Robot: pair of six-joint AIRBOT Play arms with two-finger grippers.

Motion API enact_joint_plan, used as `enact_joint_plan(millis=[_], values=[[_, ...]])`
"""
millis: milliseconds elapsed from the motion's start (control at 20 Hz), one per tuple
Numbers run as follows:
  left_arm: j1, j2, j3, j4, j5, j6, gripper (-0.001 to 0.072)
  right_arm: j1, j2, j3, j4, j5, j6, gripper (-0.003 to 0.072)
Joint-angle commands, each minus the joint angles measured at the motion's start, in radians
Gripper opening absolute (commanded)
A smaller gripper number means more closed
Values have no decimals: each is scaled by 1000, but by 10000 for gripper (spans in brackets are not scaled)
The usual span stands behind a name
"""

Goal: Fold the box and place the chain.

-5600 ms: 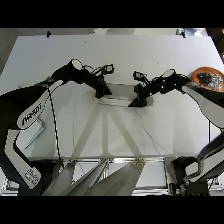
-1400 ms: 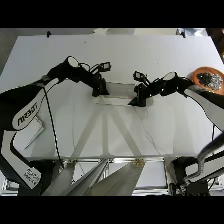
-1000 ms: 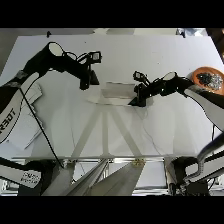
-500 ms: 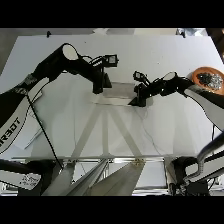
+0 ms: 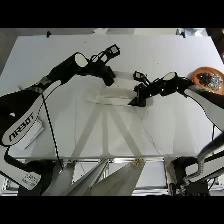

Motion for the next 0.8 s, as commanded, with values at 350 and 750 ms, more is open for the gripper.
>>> enact_joint_plan(millis=[350, 750], values=[[24, 10, -6, 75, -95, -113, 11, 1, 0, 0, 0, 0, 0, 399], [153, 163, -7, 119, -301, 289, 274, 1, 0, 0, 0, 0, 0, 399]])
